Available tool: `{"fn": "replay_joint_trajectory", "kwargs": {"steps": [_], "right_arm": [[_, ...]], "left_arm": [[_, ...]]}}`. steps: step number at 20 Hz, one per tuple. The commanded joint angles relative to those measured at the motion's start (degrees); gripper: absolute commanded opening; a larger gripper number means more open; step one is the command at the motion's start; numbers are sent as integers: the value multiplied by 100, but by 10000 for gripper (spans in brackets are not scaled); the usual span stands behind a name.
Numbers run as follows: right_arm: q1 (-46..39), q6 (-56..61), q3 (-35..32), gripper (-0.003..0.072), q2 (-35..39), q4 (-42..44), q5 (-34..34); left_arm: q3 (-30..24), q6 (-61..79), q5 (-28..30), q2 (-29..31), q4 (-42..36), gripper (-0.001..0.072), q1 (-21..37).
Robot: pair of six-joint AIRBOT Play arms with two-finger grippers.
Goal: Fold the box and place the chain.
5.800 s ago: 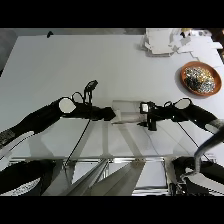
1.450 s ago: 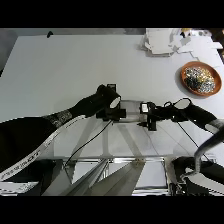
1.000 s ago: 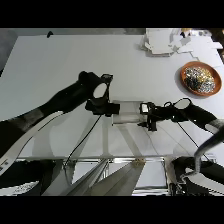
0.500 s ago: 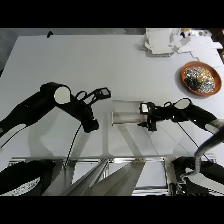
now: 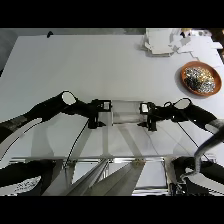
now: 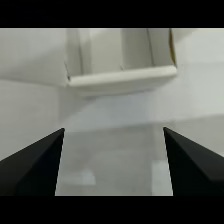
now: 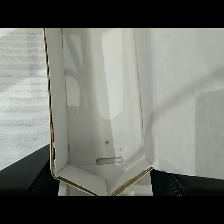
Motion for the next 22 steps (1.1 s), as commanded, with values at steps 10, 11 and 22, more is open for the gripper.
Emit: {"fn": "replay_joint_trajectory", "kwargs": {"steps": [10,11,22], "right_arm": [[0,0,0,437,2,2,0],[0,0,0,437,2,2,2],[0,0,0,437,2,2,2]], "left_arm": [[-28,975,35,-415,-1091,705,-2],[-28,975,48,-415,-1139,706,-37],[-28,977,59,-444,-1585,704,-321]]}}
